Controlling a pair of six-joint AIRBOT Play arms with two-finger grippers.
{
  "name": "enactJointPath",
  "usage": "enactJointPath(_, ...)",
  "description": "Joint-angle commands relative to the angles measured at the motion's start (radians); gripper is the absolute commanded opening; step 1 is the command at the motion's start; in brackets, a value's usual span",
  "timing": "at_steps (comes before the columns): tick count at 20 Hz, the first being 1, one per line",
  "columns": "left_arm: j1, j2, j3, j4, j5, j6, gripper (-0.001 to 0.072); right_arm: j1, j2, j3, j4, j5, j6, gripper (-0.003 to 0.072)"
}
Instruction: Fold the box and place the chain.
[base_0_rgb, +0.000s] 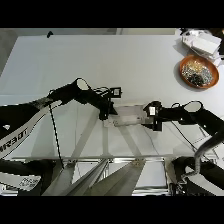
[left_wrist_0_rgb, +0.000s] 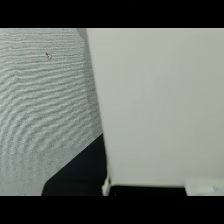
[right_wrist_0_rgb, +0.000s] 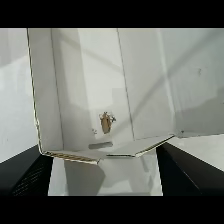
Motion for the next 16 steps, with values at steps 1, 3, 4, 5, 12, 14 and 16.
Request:
enactJointPath(1,0.001,0.0,0.0,0.0,-0.002,0.0,0.0013,-0.002,-0.001,0.0,-0.001,-0.003,0.103,0.0671)
enactJointPath(3,0.001,0.0,0.0,0.001,-0.002,0.0,0.0013,-0.002,-0.001,0.0,-0.038,0.0,0.172,0.0671)
enactJointPath(4,0.0,0.0,0.0,0.0,-0.002,0.0,0.0013,-0.002,-0.001,0.0,-0.052,0.002,0.193,0.0672)
enactJointPath(5,0.001,0.0,0.0,0.0,-0.002,0.0,0.0013,-0.002,-0.001,0.0,-0.057,0.004,0.22,0.0674)
enactJointPath(12,0.0,0.0,0.0,0.0,-0.002,0.0,0.0013,-0.002,-0.001,0.026,-0.054,0.0,0.19,0.0692)
enactJointPath(14,0.001,0.0,0.0,0.0,-0.001,0.0,0.0013,-0.002,-0.001,0.047,-0.054,-0.008,0.153,0.0691)
enactJointPath(16,0.0,0.0,0.0,0.0,-0.002,0.0,0.0013,-0.002,-0.005,0.049,-0.053,-0.017,0.15,0.0691)
